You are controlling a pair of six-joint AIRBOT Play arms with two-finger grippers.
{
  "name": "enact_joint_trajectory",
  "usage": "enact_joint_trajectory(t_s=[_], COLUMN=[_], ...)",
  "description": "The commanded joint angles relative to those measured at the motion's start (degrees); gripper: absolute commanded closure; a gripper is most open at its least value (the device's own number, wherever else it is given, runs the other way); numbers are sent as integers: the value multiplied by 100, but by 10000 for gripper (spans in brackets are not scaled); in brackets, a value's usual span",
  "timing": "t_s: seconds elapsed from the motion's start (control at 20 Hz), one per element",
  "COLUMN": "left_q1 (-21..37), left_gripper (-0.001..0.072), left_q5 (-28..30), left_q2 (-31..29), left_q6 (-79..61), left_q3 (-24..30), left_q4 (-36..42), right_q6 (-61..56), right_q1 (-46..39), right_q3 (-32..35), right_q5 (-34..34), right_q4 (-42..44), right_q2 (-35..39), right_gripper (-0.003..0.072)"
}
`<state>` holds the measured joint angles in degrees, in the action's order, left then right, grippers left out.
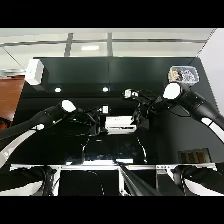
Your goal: Fold the box and place the chain.
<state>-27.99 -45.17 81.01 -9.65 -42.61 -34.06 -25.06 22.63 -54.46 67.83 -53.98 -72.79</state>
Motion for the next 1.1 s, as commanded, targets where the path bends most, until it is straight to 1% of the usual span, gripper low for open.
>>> enact_joint_trajectory(t_s=[0.0, 0.8, 1.05], left_q1=[0, 0, 0], left_gripper=[361, 361, 361], left_q5=[17, 17, 17], left_q2=[0, 0, 0], left_q6=[9, 11, 9], left_q3=[-2, -2, -2], left_q4=[2, 2, 2], right_q6=[0, -2, -2], right_q1=[0, 0, 0], right_q3=[0, 2, 168], right_q5=[7, 155, 116], right_q4=[-4, -2, 15], right_q2=[2, 0, 0], right_gripper=[429, 420, 421])
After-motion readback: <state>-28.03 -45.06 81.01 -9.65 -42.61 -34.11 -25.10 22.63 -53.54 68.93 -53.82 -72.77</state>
